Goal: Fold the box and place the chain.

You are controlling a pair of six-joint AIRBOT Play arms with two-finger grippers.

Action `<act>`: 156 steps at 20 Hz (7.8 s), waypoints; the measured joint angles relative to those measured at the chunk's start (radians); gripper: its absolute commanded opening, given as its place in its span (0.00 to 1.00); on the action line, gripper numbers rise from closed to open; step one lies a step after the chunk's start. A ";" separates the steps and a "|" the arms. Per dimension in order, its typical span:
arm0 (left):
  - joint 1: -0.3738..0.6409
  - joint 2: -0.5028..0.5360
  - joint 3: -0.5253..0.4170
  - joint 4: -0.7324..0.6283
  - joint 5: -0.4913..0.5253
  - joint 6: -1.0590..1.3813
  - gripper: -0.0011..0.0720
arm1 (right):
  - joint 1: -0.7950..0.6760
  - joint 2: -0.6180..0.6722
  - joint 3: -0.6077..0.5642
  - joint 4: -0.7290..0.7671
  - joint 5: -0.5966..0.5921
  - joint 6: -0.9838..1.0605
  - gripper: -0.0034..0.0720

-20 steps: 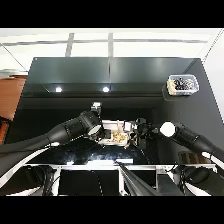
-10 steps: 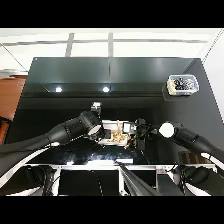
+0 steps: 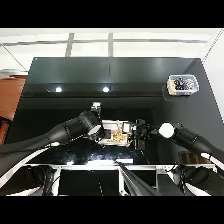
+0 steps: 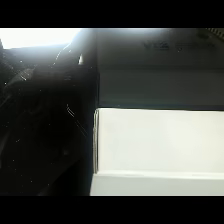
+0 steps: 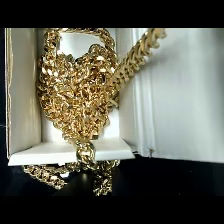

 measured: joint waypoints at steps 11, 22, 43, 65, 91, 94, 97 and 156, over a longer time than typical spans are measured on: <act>0.000 0.000 0.000 0.000 0.000 0.000 0.06 | -0.005 0.184 0.002 -0.163 0.163 0.315 0.07; 0.000 0.000 0.000 0.000 0.000 0.000 0.06 | -0.026 0.380 0.180 -0.187 0.326 0.582 0.07; 0.000 0.000 0.000 0.000 0.001 0.000 0.06 | -0.026 0.388 0.592 0.102 0.336 0.639 0.07; 0.000 0.000 0.000 0.000 0.001 0.000 0.06 | -0.026 0.201 0.417 0.049 0.364 0.685 0.58; 0.000 0.000 0.000 0.000 0.002 0.000 0.06 | -0.018 0.116 0.189 0.097 0.119 0.992 0.72; 0.000 0.000 0.000 0.000 0.002 0.000 0.06 | 0.011 0.108 0.187 0.109 0.076 0.994 0.69; 0.000 0.000 0.000 0.000 0.002 0.000 0.06 | 0.055 0.104 0.187 0.112 0.029 0.994 0.68; 0.000 0.000 0.000 0.000 -0.003 0.000 0.06 | -0.226 0.282 0.817 0.047 0.764 0.992 0.07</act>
